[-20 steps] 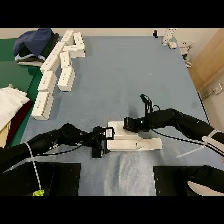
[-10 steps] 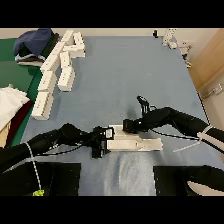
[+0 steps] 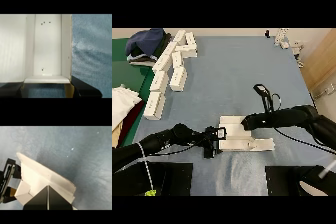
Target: Fold the box.
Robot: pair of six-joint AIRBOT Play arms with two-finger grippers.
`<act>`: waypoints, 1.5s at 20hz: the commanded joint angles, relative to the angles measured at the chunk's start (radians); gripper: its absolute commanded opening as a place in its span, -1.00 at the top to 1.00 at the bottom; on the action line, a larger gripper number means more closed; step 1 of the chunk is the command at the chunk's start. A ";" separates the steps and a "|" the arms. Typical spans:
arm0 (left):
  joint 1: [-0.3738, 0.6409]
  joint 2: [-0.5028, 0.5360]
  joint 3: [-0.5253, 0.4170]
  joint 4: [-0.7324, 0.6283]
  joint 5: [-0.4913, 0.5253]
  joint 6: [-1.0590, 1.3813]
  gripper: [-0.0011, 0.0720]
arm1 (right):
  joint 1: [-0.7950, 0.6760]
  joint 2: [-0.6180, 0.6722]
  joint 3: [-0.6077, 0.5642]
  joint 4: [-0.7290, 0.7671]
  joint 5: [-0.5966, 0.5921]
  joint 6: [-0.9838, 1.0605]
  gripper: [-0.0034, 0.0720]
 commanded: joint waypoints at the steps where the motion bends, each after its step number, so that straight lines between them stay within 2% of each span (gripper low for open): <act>1: 0.000 0.000 0.001 0.000 0.001 0.000 -0.33 | 0.000 0.148 -0.004 -0.172 -0.100 -0.057 0.91; 6: 0.000 0.000 0.001 0.000 0.001 0.000 -0.33 | 0.000 0.255 -0.084 -0.170 -0.338 -0.359 0.90; 7: 0.000 0.000 0.001 0.000 0.001 0.000 -0.33 | 0.000 0.261 -0.105 -0.171 -0.368 -0.405 0.71; 8: 0.000 0.000 0.001 0.000 0.001 0.000 -0.34 | 0.000 0.261 -0.122 -0.171 -0.381 -0.441 0.31; 9: 0.000 0.000 0.001 0.000 0.001 0.000 -0.34 | 0.000 0.260 -0.141 -0.171 -0.380 -0.478 0.00; 11: 0.000 0.000 0.001 0.000 0.001 0.000 -0.34 | 0.000 0.253 -0.168 -0.188 -0.369 -0.579 -0.45; 12: 0.000 0.000 0.001 0.000 0.001 0.000 -0.33 | 0.000 0.241 -0.177 -0.196 -0.353 -0.631 -0.63; 13: 0.000 0.000 0.001 0.000 0.001 0.000 -0.33 | 0.000 0.225 -0.185 -0.206 -0.326 -0.679 -0.68; 19: 0.000 0.000 0.001 0.000 0.001 0.000 -0.33 | 0.000 0.085 -0.207 -0.192 -0.117 -1.004 -0.68; 24: 0.000 0.000 0.001 0.000 0.001 0.000 -0.33 | 0.000 0.048 -0.207 -0.100 -0.093 -1.083 -0.66; 25: 0.000 0.000 0.001 0.000 0.001 0.000 -0.34 | 0.000 0.048 -0.207 -0.087 -0.092 -1.097 -0.59; 29: 0.000 0.000 0.001 0.000 0.001 0.000 -0.33 | 0.000 0.042 -0.207 -0.031 -0.101 -1.109 0.19; 30: 0.000 0.000 0.001 0.000 0.001 0.000 -0.33 | 0.000 0.042 -0.207 -0.024 -0.103 -1.109 0.21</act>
